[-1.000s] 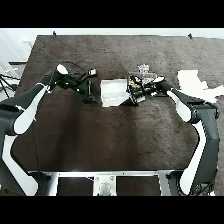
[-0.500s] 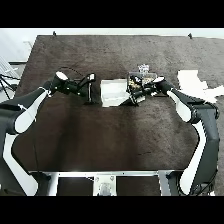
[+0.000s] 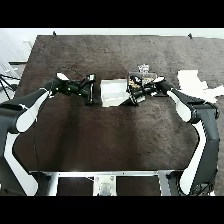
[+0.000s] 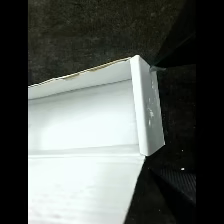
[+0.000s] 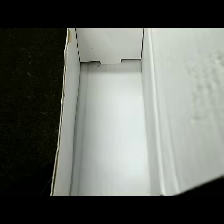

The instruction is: Fold the box and place the chain.

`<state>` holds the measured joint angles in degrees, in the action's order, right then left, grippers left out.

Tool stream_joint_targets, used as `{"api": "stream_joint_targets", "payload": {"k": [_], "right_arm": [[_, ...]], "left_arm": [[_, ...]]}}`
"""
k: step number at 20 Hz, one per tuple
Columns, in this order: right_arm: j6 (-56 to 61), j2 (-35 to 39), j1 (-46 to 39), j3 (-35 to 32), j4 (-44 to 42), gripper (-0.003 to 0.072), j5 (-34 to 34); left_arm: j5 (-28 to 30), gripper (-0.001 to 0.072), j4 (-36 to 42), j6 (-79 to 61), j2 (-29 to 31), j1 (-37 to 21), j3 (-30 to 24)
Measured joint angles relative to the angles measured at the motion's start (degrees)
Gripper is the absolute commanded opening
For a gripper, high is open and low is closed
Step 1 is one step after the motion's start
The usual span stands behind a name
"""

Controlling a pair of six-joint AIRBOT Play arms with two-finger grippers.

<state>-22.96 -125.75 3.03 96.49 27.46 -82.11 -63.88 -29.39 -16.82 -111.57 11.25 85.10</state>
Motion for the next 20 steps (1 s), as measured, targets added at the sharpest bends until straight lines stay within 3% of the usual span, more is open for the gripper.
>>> {"api": "stream_joint_targets", "payload": {"k": [10, 20], "right_arm": [[0.02, 0.0, 0.0, 0.0, 0.02, 0.0435, -0.04], [0.11, 0.0, 0.02, 0.02, -0.17, 0.0436, 0.33]], "left_arm": [[-0.57, 0.072, 1.62, -1.49, -0.13, 1.25, 0.0], [3.06, 0.072, 4.9, -3.76, -2.89, 1.38, 0.0]]}}
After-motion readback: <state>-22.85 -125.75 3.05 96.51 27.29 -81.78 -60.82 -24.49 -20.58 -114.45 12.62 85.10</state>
